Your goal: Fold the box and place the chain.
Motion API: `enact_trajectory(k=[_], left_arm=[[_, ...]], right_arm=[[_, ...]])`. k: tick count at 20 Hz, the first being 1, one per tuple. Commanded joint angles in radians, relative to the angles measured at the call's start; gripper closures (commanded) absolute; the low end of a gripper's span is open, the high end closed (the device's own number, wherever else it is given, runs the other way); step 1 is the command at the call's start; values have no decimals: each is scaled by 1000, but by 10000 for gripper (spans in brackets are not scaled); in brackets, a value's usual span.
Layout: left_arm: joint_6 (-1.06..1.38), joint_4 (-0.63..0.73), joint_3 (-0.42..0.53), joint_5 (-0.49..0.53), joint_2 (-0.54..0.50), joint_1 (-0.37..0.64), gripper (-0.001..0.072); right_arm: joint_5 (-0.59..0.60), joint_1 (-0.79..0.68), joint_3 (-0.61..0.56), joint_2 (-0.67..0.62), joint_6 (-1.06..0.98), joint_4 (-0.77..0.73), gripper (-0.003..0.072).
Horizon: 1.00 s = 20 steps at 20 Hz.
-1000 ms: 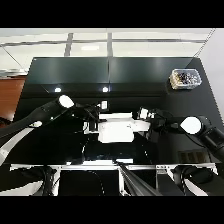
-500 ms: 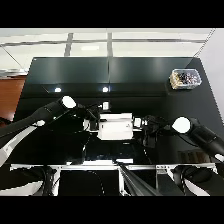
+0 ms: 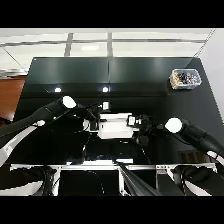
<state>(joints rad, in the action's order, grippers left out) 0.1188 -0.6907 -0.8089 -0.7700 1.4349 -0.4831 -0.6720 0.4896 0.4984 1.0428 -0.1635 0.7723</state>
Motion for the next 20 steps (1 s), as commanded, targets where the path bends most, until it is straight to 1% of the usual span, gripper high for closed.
enact_trajectory(k=[1,3,6,7,10,13,17,20], left_arm=[[1,0,-1,1,0,-1,678],[1,0,-1,2,0,-1,678],[1,0,-1,2,0,-1,678],[1,0,-1,2,0,-1,678],[1,-1,-1,0,0,0,678],[1,-1,-1,0,0,-1,678],[1,0,-1,0,0,-1,678],[1,-1,-1,1,0,-1,678]], right_arm=[[42,-6,26,-31,-40,10,11],[56,-5,33,-31,-7,13,11],[125,-13,34,-29,45,0,11],[131,-28,35,-23,45,-20,11],[85,-66,49,-15,70,-28,12],[59,-71,53,1,241,-173,11],[0,-71,53,92,443,-309,12],[-56,-74,53,172,464,-297,13]])
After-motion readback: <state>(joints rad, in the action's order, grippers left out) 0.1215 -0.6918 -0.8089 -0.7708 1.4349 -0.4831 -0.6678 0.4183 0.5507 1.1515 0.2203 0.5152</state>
